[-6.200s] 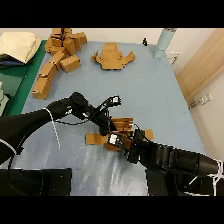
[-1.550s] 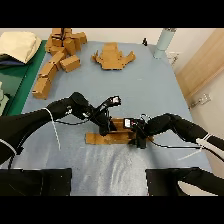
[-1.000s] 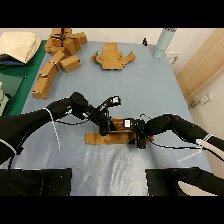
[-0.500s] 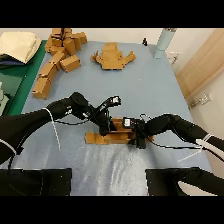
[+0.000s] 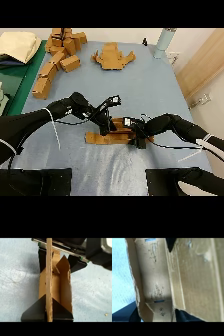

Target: Fold the box.

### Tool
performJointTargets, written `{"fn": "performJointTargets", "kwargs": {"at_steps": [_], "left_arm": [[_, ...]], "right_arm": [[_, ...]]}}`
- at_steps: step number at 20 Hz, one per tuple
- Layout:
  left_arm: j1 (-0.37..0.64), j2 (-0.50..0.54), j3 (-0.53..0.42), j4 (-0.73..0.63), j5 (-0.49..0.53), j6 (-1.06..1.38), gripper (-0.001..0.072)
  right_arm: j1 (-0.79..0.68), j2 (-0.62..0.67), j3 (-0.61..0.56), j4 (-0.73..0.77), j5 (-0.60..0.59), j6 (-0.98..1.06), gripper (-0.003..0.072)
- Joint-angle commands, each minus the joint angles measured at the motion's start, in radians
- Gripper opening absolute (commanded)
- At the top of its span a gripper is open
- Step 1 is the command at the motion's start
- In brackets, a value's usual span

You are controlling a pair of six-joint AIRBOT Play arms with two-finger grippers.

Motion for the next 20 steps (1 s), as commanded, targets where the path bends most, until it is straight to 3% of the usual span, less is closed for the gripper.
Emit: {"fn": "performJointTargets", "kwargs": {"at_steps": [1,4,5,6,7,12,15,17,18,19,20], "left_arm": [[0.001,0.0,0.001,0.0,0.01,-0.004,0.0014],[0.001,0.0,0.001,0.0,0.01,-0.004,0.0016],[0.001,0.0,0.002,0.0,0.01,-0.004,0.0228],[0.001,0.001,0.002,-0.003,0.01,-0.009,0.0563],[0.001,0.002,0.003,-0.002,0.011,-0.032,0.0615],[0.055,0.07,0.01,0.092,0.014,-0.193,0.0616],[0.137,0.155,0.01,0.259,0.0,-0.402,0.0616],[0.19,0.193,0.01,0.345,-0.066,-0.537,0.0613],[0.211,0.2,0.01,0.357,-0.118,-0.605,0.0553],[0.228,0.201,0.009,0.357,-0.19,-0.667,0.0244],[0.235,0.201,0.009,0.359,-0.268,-0.711,0.0018]], "right_arm": [[0.001,0.0,-0.001,0.0,-0.002,0.0,0.0501],[0.001,0.0,-0.001,-0.001,-0.002,0.0,0.0501],[0.001,0.0,-0.001,-0.001,-0.002,0.0,0.0501],[0.001,0.0,-0.001,-0.001,-0.002,0.0,0.0501],[0.001,0.0,-0.001,-0.001,-0.002,0.0,0.0501],[0.001,0.0,-0.001,-0.003,-0.002,0.0,0.0501],[0.001,0.0,-0.001,-0.003,-0.002,0.0,0.0501],[0.001,0.0,-0.001,-0.003,-0.002,0.0,0.0501],[0.001,0.0,-0.001,-0.004,-0.002,0.0,0.0501],[0.001,0.0,-0.001,-0.003,-0.002,0.0,0.0501],[0.001,0.0,-0.001,-0.003,-0.002,0.0,0.0501]]}}
